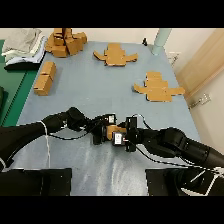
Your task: Fold the box.
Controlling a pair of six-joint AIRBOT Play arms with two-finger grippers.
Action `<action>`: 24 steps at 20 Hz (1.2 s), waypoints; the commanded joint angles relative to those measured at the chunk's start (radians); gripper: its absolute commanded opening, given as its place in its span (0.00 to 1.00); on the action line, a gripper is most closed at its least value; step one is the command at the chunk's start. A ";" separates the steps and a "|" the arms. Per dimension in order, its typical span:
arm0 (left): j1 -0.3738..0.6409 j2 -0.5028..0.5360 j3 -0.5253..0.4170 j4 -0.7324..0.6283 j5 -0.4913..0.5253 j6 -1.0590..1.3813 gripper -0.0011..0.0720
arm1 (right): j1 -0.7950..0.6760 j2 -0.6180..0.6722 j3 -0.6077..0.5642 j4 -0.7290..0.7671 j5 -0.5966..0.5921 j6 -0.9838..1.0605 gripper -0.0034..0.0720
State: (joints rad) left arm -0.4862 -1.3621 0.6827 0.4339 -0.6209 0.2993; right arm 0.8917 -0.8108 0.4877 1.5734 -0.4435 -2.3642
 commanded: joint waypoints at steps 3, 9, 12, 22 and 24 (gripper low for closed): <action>0.000 0.001 0.000 0.000 0.001 0.000 0.74 | -0.003 -0.024 0.001 -0.008 0.005 0.000 0.69; 0.000 0.001 0.000 0.000 0.001 0.000 0.74 | -0.003 -0.027 0.015 -0.041 0.016 0.000 0.69; 0.000 0.001 0.000 0.000 0.001 0.000 0.74 | 0.002 -0.030 0.015 0.029 -0.008 0.000 0.69; 0.000 0.001 0.000 0.000 0.001 0.000 0.74 | -0.001 -0.079 -0.013 -0.010 0.053 0.000 0.82; 0.000 0.001 0.000 0.000 0.001 0.000 0.74 | -0.001 -0.080 -0.013 -0.019 0.069 0.000 0.82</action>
